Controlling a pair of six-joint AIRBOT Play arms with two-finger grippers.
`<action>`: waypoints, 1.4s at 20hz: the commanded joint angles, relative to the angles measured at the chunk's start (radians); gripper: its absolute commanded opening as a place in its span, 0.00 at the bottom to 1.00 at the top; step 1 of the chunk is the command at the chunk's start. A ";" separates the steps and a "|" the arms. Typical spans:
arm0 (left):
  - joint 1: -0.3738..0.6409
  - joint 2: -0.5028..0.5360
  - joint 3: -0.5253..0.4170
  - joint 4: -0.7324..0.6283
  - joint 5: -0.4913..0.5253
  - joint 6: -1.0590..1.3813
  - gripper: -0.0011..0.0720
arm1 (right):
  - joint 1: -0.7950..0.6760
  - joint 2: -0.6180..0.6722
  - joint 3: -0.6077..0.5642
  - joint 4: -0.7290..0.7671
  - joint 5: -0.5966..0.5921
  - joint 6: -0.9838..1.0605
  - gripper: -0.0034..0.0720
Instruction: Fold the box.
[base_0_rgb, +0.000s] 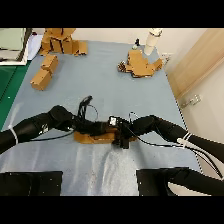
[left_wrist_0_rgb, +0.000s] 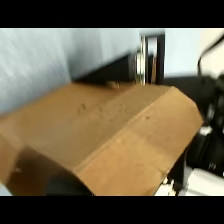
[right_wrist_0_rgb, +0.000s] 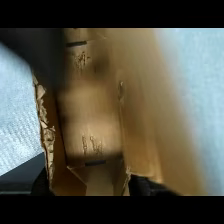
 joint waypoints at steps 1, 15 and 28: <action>0.106 -0.027 0.002 -0.226 0.053 0.188 0.03 | 0.000 0.000 0.000 0.000 0.000 0.000 0.71; 0.154 -0.208 0.003 -0.058 -0.019 0.027 0.03 | 0.000 -0.003 0.000 -0.004 0.000 0.000 0.71; 0.528 -0.040 0.060 0.013 -0.467 0.388 0.03 | 0.000 -0.003 0.000 -0.005 0.000 0.000 0.71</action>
